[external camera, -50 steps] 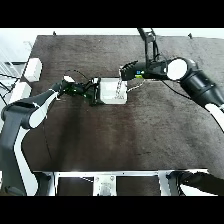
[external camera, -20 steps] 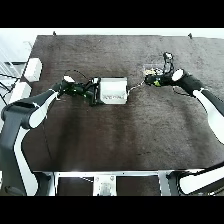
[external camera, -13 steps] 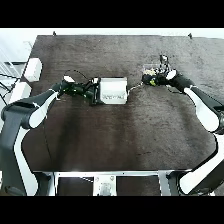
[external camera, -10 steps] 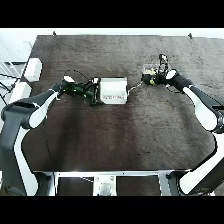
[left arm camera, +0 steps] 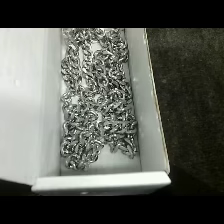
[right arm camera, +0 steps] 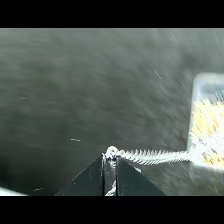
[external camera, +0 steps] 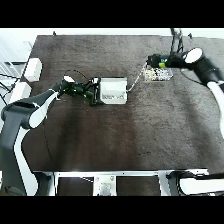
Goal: Fold the box and place the chain.
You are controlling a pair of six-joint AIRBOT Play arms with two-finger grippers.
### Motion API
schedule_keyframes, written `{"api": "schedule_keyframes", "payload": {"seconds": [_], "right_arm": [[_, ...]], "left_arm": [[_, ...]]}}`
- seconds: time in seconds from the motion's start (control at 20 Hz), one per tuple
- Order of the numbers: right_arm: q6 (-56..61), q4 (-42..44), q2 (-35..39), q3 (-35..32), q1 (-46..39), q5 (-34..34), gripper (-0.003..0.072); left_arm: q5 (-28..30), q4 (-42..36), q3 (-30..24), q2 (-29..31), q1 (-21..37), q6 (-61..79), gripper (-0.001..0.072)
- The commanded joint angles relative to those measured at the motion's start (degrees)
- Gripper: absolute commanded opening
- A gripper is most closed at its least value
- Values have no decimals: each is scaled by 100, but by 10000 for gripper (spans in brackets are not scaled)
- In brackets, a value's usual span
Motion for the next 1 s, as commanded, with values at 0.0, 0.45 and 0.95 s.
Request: {"api": "schedule_keyframes", "payload": {"seconds": [0.0,0.45,0.95], "right_arm": [[-85,-470,1036,7,330,306,16],[26,-807,1829,-35,1331,345,16],[501,-800,1799,-1045,2009,-549,16]], "left_arm": [[0,0,0,0,-4,2,419],[-2,0,0,0,-4,0,419],[0,0,0,0,-4,0,419]]}}
